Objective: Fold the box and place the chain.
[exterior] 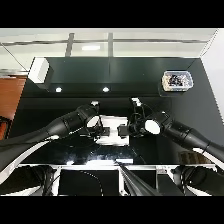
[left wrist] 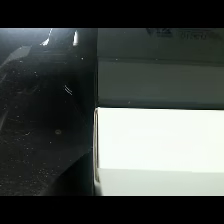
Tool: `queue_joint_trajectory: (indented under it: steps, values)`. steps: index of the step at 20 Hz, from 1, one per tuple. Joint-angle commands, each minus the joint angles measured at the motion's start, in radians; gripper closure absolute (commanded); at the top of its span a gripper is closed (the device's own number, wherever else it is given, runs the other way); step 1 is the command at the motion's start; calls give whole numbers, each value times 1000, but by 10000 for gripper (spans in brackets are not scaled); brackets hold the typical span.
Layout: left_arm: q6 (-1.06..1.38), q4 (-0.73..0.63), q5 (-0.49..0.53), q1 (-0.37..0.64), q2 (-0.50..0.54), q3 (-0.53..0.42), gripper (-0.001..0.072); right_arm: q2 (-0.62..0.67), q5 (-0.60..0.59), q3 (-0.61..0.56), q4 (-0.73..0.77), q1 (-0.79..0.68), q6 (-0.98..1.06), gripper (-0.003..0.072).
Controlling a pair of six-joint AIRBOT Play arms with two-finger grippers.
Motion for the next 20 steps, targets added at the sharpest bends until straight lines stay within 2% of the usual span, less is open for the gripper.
queue_joint_trajectory:
  steps: [1, 4, 9, 10, 11, 15, 18, 19, 20]
  values:
    - [0, 2, 2, 1, 0, 0, 684, -30, -19, 1, 19, 23, -1, 139]
    - [0, 2, 2, 1, 0, 0, 685, -34, -66, 3, 46, 23, 0, 139]
    - [0, 2, 2, 1, 0, 0, 684, -51, -56, 14, 43, 23, 30, 144]
    - [0, 2, 2, 1, 0, 0, 684, -66, -41, 25, 43, 24, 30, 198]
    - [0, 2, 2, 1, 0, 0, 684, -82, -26, 41, 39, 24, 31, 199]
    - [0, 2, 2, 1, 0, 0, 684, -142, 82, 116, -124, 61, 166, 200]
    - [0, 2, 2, 1, 0, 0, 685, -153, 103, 127, -200, 99, 278, 201]
    - [0, 2, 2, 1, 0, 0, 684, -156, 103, 127, -199, 100, 294, 214]
    - [0, 2, 2, 1, 0, 0, 684, -157, 103, 127, -200, 100, 296, 325]
